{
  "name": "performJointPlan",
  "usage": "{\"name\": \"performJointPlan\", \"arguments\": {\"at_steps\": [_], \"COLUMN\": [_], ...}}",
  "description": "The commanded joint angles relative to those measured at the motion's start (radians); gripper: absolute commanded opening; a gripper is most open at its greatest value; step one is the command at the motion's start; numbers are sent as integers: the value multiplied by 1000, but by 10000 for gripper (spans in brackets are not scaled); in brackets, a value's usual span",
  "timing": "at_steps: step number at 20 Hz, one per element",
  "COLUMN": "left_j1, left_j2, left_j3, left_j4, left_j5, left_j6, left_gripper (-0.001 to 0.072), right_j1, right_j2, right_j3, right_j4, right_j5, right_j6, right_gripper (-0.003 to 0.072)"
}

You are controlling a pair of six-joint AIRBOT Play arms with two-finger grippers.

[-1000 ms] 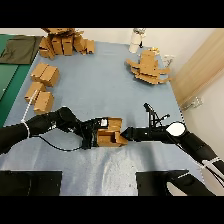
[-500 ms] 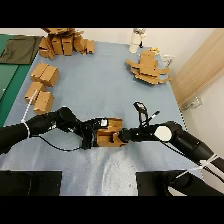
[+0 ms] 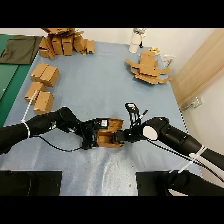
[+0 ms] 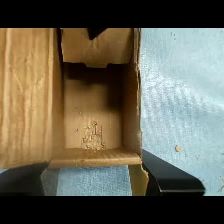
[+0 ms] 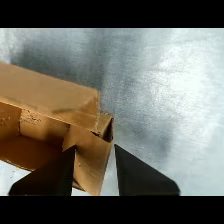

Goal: Fold the box.

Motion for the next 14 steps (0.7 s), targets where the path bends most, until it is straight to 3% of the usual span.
{"name": "performJointPlan", "arguments": {"at_steps": [1,14], "left_j1": [1,1], "left_j2": [0,0], "left_j3": [0,0], "left_j4": [1,2], "left_j5": [1,2], "left_j6": [0,0], "left_gripper": [314,314], "right_j1": [52,95], "right_j2": [-37,-153], "right_j3": [59,151], "right_j4": [-140,-114], "right_j5": [103,165], "right_j6": [128,223], "right_gripper": [349,350]}}
